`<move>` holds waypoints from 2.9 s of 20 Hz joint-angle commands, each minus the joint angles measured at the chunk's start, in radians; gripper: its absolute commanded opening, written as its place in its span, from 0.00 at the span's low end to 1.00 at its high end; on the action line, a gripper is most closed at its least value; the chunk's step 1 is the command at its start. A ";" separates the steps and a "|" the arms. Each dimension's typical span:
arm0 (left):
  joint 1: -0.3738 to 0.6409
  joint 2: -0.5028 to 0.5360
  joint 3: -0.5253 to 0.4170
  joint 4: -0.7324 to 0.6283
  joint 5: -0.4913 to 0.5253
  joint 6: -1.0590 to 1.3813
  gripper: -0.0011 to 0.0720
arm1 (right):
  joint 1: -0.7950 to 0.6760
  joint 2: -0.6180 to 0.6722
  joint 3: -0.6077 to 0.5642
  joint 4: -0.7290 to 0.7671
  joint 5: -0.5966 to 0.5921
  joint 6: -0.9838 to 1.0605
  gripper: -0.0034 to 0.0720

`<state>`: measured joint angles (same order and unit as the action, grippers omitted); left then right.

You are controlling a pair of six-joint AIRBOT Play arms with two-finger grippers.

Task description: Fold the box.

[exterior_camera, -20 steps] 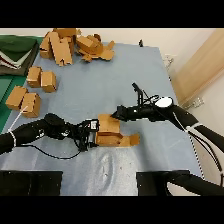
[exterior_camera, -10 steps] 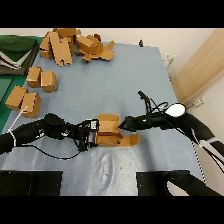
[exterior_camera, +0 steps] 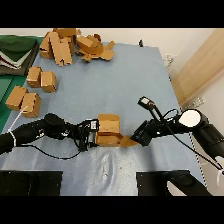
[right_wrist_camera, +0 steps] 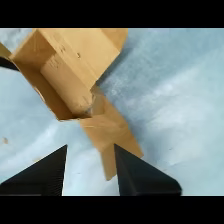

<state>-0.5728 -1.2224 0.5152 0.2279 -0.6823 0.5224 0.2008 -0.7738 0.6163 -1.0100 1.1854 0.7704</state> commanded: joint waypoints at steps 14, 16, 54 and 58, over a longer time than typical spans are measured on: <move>0.000 0.000 0.000 0.000 0.000 0.000 0.64 | 0.244 -0.265 -0.001 -0.153 -0.237 -0.430 0.75; 0.000 0.000 0.000 0.000 -0.001 0.000 0.64 | 0.244 -0.265 0.000 -0.111 -0.238 -0.431 0.73; 0.000 0.000 0.000 0.000 -0.001 0.000 0.64 | 0.366 -0.291 0.000 -0.274 -0.285 0.064 0.05; 0.000 0.000 0.000 0.000 -0.001 0.000 0.64 | 0.366 -0.180 0.004 -0.341 -0.235 0.229 0.05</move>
<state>-0.5728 -1.2224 0.5152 0.2272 -0.6827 0.5224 0.5671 -1.0180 0.6170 -1.2686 0.9199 0.8371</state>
